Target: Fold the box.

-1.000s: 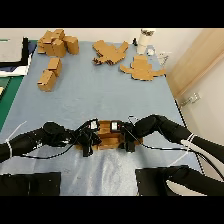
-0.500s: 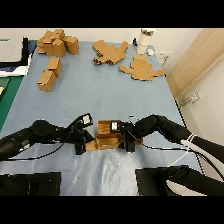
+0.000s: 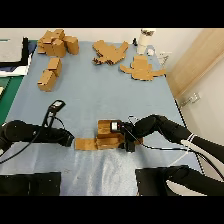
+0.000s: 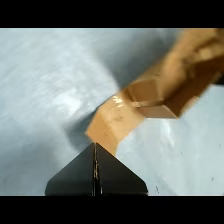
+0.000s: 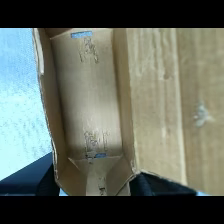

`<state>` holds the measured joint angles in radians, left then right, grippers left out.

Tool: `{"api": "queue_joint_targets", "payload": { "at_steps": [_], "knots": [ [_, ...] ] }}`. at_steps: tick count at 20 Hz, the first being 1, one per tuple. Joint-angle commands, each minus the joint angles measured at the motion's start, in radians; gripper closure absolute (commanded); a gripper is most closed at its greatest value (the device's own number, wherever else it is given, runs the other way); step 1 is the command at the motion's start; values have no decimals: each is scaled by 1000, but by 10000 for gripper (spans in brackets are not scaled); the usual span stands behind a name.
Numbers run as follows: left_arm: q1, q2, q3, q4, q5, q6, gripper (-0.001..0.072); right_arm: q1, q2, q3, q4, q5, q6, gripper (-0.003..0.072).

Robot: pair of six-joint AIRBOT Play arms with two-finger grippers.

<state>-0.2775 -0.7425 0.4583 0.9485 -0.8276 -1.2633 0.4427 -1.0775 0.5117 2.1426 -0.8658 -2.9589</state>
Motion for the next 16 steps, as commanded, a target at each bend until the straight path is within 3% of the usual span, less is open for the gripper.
{"api": "queue_joint_targets", "payload": {
  "at_steps": [1,5,8,12,16],
  "knots": [
    [79,-52,0,71,-31,-253,696,0,-1,0,0,0,0,208],
    [24,-192,0,-30,-24,-209,696,0,-1,0,0,0,0,208],
    [-90,-268,0,-75,63,-202,697,0,-1,0,0,0,0,208],
    [-213,-298,0,-174,170,-199,697,0,-1,0,0,0,0,208],
    [-265,-296,2,-233,185,-195,697,0,-1,0,0,0,0,208]
  ]
}}
